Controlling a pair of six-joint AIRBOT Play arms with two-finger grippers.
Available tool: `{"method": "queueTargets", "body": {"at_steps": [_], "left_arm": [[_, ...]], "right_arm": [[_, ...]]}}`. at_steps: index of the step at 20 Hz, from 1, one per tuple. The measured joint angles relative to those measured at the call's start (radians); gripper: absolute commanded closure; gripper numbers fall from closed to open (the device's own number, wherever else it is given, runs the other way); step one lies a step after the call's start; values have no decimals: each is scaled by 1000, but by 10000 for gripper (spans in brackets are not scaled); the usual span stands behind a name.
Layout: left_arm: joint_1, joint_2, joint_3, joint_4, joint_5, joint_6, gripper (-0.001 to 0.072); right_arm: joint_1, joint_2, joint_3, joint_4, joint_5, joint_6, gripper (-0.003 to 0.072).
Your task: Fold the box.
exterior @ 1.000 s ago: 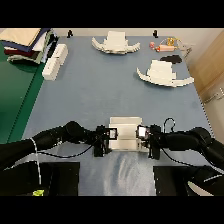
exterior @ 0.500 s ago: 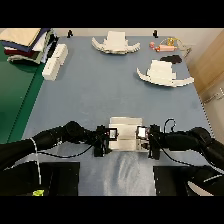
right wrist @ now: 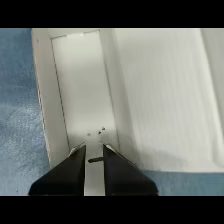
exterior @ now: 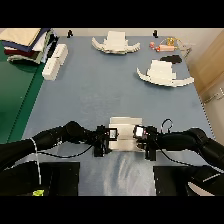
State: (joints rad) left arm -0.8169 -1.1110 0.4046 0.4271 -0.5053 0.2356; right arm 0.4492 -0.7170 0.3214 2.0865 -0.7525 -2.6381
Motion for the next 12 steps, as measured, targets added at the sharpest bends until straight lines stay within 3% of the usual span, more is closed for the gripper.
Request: {"method": "queueTargets", "body": {"at_steps": [1, 2, 3, 4, 5, 10, 11, 12], "left_arm": [[0, 0, 0, 0, 0, 0, 182], [0, 0, 0, 0, 0, 0, 182], [0, 0, 0, 0, 0, 0, 181], [0, 0, 0, 0, 0, 0, 182], [0, 0, 0, 0, 0, 0, 181], [0, 0, 0, 0, 0, -2, 181], [0, 0, 0, 0, 0, -2, 181], [0, 0, 0, 0, 0, -1, 181]], "right_arm": [[13, -8, 0, 1, 14, 0, 522], [21, -15, 0, 1, 25, 0, 434], [28, -21, 0, 1, 37, 0, 243], [32, -26, 0, -1, 45, -1, 123], [35, -29, 0, -8, 54, -5, 91], [42, -36, 0, -18, 71, 0, 100], [42, -36, 0, -19, 72, 1, 154], [42, -35, 1, -21, 71, 5, 383]]}}
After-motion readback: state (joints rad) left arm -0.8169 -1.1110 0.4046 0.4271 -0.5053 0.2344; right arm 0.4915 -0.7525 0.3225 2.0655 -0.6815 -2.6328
